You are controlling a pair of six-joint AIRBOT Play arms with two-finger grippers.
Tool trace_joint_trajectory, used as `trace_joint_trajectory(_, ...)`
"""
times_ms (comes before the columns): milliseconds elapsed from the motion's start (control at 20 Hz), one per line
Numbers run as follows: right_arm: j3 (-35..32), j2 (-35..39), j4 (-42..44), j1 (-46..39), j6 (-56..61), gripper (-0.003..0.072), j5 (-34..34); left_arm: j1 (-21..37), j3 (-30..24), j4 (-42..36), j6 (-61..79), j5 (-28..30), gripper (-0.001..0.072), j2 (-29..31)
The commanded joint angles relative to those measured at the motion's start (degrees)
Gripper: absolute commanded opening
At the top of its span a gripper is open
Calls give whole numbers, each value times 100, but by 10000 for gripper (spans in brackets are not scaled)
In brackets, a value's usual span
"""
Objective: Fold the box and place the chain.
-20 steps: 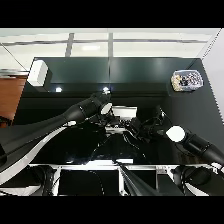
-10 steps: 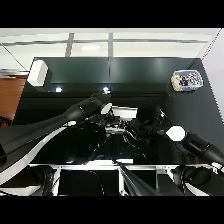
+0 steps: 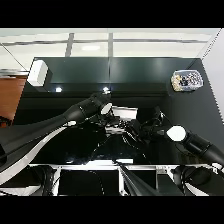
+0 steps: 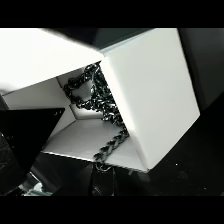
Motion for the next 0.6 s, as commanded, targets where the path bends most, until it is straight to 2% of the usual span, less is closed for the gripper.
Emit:
trace_joint_trajectory(0,0,4,15,2,-4,131,-17,-4,-2,0,-4,4,28,-2)
trace_joint_trajectory(350,2,46,11,2,-13,130,-118,-4,-2,-2,-4,4,27,-2)
trace_joint_trajectory(550,107,459,-46,-195,-590,130,181,-4,-2,0,-4,7,28,-2)
